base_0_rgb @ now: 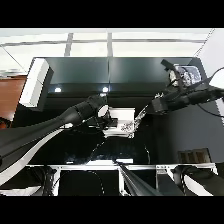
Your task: Fold the box and place the chain.
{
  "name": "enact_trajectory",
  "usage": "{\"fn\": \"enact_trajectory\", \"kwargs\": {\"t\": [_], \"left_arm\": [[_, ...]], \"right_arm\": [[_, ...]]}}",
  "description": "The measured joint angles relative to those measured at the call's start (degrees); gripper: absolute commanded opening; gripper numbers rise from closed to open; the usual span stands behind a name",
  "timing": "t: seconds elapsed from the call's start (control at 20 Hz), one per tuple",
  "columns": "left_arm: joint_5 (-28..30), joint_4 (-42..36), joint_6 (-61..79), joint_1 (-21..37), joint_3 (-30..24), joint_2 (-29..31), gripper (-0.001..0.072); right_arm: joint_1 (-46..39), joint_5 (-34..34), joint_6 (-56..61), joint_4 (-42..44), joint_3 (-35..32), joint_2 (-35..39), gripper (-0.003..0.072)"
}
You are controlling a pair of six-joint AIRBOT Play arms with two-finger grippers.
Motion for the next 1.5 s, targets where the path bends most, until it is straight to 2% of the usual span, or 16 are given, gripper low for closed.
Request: {"fn": "enact_trajectory", "kwargs": {"t": [0.1, 0.25, 0.5, 0.85, 0.9, 0.95, 1.0, 1.25, 1.4, 1.45, 1.5], "left_arm": [[0.00, -0.02, 0.02, 0.02, 0.00, 0.00, 0.0032], [0.00, -0.02, 0.00, 0.02, 0.00, 0.00, 0.0032], [0.00, -0.02, 0.02, 0.02, 0.00, 0.00, 0.0032], [0.00, -0.02, 0.00, 0.00, 0.00, 0.00, 0.0031], [-0.02, -0.02, 0.02, 0.00, 0.00, 0.00, 0.0032], [0.00, -0.02, 0.02, 0.00, 0.00, 0.00, 0.0032], [0.00, -0.02, 0.02, 0.02, 0.00, 0.00, 0.0031], [0.00, -0.02, 0.02, 0.00, 0.00, 0.00, 0.0032], [0.00, 0.00, 0.02, 0.00, 0.00, 0.00, 0.0032], [0.00, 0.00, 0.02, 0.02, 0.00, 0.00, 0.0032], [0.00, 0.00, 0.02, 0.02, 0.00, 0.00, 0.0031]], "right_arm": [[-1.09, 2.14, -0.63, 0.28, 0.55, -0.02, 0.0011], [0.31, 1.88, -1.95, 1.81, 0.04, -0.24, 0.0010], [5.86, -4.07, -3.80, 5.46, -2.05, -2.27, 0.0012], [10.19, -11.06, -4.42, 6.40, -2.73, -5.42, 0.0032], [10.34, -11.54, -4.42, 6.43, -2.78, -5.64, 0.0136], [10.40, -11.74, -4.42, 6.40, -2.86, -5.81, 0.0374], [10.25, -11.43, -4.44, 6.38, -2.89, -5.88, 0.0393], [3.80, -6.23, -4.48, 4.37, -2.54, -4.79, 0.0385], [-2.03, -8.22, -4.09, -3.96, -2.86, -3.69, 0.0389], [-3.13, -10.54, -3.52, -7.67, -3.48, -3.58, 0.0623], [-3.76, -13.27, -2.03, -11.82, -4.39, -3.61, 0.0720]]}}
